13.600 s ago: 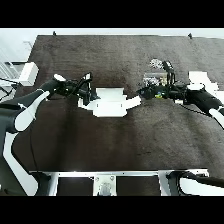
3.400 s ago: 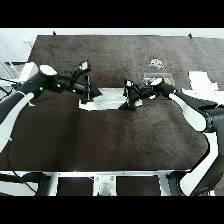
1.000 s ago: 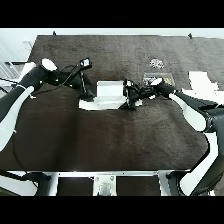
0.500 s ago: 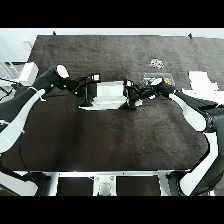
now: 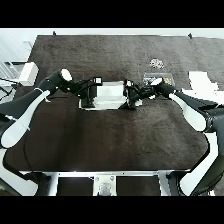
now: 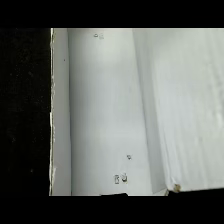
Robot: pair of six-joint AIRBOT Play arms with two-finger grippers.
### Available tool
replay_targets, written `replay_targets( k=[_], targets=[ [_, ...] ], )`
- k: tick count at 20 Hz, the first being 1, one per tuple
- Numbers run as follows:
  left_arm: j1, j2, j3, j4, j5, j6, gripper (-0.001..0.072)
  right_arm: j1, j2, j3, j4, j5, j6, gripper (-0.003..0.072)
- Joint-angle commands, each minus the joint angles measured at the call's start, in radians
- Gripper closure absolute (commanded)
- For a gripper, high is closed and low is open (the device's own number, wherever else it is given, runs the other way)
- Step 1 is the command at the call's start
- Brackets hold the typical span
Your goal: Fold the box and place the chain.
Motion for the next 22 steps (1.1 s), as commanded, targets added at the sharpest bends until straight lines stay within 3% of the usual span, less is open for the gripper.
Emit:
replay_targets(
  k=[1, 2, 3, 6, 7, 8, 9, 16, 18, 22],
  targets=[
    [0.000, -0.017, 0.000, -0.022, 0.018, 0.011, 0.0024, 0.001, 0.000, 0.000, 0.000, 0.000, 0.000, 0.0103],
    [0.000, -0.017, 0.000, -0.022, 0.022, 0.016, 0.0146, 0.001, 0.000, 0.000, 0.000, 0.000, 0.000, 0.0102],
    [0.000, -0.017, 0.000, -0.021, 0.022, 0.024, 0.0194, 0.001, 0.000, 0.000, 0.000, 0.000, 0.000, 0.0102],
    [0.000, -0.017, 0.000, -0.021, 0.023, 0.026, 0.0195, 0.001, 0.000, 0.000, 0.000, 0.000, 0.000, 0.0103],
    [0.000, -0.018, 0.000, -0.023, 0.021, 0.027, 0.0239, 0.001, 0.000, 0.000, 0.000, 0.000, 0.000, 0.0103],
    [0.000, -0.018, 0.000, -0.025, 0.014, 0.035, 0.0379, 0.001, 0.000, 0.000, 0.000, 0.000, 0.001, 0.0102],
    [0.000, -0.018, 0.000, -0.025, 0.010, 0.047, 0.0420, 0.001, 0.000, 0.000, 0.000, 0.000, 0.000, 0.0102],
    [0.000, -0.019, 0.000, -0.097, 0.006, 0.076, 0.0424, 0.001, 0.000, 0.000, 0.000, 0.000, 0.000, 0.0102],
    [0.000, -0.022, 0.000, -0.104, 0.002, 0.088, 0.0563, 0.001, 0.000, 0.000, 0.000, 0.000, 0.001, 0.0102],
    [0.000, -0.022, -0.019, -0.202, 0.016, 0.159, 0.0561, 0.001, 0.000, 0.000, 0.000, 0.000, 0.000, 0.0103]
  ],
)
